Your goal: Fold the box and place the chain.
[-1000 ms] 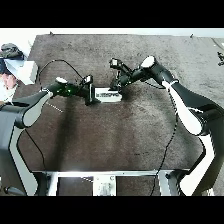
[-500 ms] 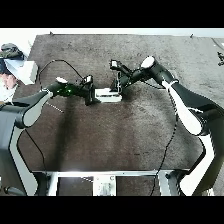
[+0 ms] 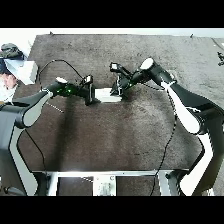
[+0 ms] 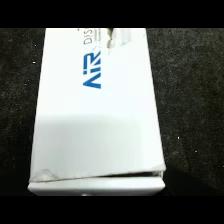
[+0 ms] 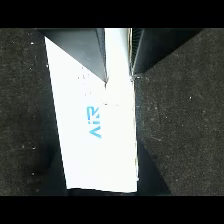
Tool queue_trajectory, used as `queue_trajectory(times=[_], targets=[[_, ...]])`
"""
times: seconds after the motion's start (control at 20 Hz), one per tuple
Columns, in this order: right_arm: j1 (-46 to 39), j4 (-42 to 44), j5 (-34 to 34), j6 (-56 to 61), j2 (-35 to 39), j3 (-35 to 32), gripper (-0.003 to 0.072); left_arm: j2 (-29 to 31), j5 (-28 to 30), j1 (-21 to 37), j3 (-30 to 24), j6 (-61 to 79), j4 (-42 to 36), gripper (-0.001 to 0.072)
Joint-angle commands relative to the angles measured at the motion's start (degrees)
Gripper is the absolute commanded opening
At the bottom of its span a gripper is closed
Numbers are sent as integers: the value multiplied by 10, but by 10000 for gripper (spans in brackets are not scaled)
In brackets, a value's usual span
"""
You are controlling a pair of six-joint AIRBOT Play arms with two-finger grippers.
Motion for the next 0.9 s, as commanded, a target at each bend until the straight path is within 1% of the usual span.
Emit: queue_trajectory(times=[0.0,0.25,0.35,0.4,0.45,0.5,0.55,0.6,0.7,0.85], targets=[[1,2,10,0,0,-4,181,0,0,0,0,0,0,489],[-9,43,12,0,9,-4,182,0,0,0,0,0,0,489],[-13,45,13,0,10,-4,183,0,0,0,0,0,0,489],[-16,50,17,0,10,-4,202,0,0,0,0,0,0,489],[-20,64,17,1,10,-4,369,0,0,0,0,0,0,489],[-23,79,17,1,10,-4,332,0,0,0,0,0,0,489],[-26,90,17,1,10,-4,200,0,0,0,0,1,0,489],[-28,93,14,16,10,-5,7,0,0,0,0,0,0,489],[-29,86,12,64,1,-5,11,0,0,0,0,0,0,489],[-29,84,35,72,-19,-6,11,0,0,0,0,0,0,489]])
